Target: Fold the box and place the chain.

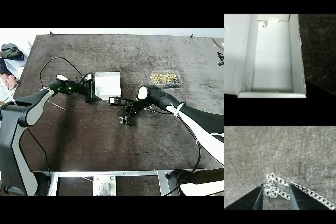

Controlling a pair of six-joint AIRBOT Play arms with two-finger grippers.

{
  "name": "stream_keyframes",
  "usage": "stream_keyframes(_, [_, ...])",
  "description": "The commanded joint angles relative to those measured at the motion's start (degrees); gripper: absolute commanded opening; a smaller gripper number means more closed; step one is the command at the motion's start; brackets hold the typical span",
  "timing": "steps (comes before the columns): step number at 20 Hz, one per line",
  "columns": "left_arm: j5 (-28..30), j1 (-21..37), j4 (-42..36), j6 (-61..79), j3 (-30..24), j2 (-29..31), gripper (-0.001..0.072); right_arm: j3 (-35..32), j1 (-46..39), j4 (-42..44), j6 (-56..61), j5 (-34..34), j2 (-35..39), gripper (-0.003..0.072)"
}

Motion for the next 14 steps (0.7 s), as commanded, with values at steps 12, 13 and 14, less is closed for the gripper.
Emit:
stream_keyframes(12, [0.0, 0.0, 0.0, 0.0, 0.0, 0.0, 0.0471, -3.8, 0.1, -0.7, -1.8, -2.4, 0.4, 0.0016])
stream_keyframes(13, [0.0, 0.0, 0.0, 0.0, 0.0, 0.0, 0.0471, -3.7, 0.1, 0.0, -1.8, -2.5, 1.3, 0.0016])
stream_keyframes(14, [0.0, 0.0, 0.0, 0.0, 0.0, 0.0, 0.0471, -3.5, 0.1, 0.7, -1.6, -2.5, 2.6, 0.0016])
